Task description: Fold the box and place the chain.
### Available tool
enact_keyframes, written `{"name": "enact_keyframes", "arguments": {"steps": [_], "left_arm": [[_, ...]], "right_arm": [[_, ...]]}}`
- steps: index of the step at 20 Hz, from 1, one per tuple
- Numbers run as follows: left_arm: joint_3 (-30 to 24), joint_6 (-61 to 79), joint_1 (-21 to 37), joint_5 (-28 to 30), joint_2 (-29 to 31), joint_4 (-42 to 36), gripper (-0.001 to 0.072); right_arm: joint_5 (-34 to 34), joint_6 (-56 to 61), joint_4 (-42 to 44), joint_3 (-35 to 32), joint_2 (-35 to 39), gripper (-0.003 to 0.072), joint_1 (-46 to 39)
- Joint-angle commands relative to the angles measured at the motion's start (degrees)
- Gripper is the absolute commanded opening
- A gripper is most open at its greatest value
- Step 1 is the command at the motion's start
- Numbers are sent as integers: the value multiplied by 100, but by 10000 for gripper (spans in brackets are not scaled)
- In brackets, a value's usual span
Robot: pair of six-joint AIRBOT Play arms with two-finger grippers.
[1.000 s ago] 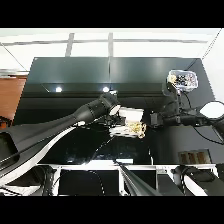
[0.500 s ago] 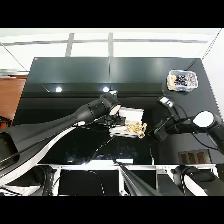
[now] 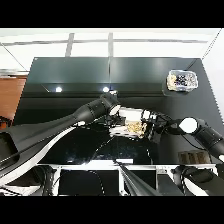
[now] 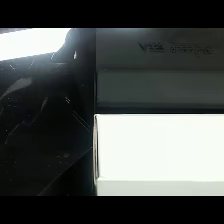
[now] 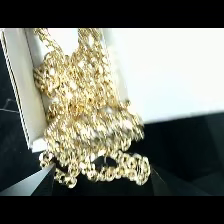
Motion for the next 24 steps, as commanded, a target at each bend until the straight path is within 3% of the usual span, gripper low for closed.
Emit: {"name": "enact_keyframes", "arguments": {"steps": [1,13,15,18,20,22,24], "left_arm": [[7,2,2,0,-2,0,33],[7,2,2,0,-2,0,33],[7,2,2,0,-2,-2,32],[7,2,2,-2,-2,-2,33],[7,2,2,0,-2,0,33],[7,2,2,0,-2,0,32],[7,0,2,0,-2,-2,33]], "right_arm": [[-278,-691,295,-9,-247,709,81],[-273,-898,396,-9,-629,707,81],[-269,-898,396,-9,-627,559,81],[-269,-898,396,-9,-627,532,83],[-267,-896,396,-9,-627,375,81],[-229,-894,391,-9,-627,42,81],[-227,-839,393,-9,-627,18,81]]}}
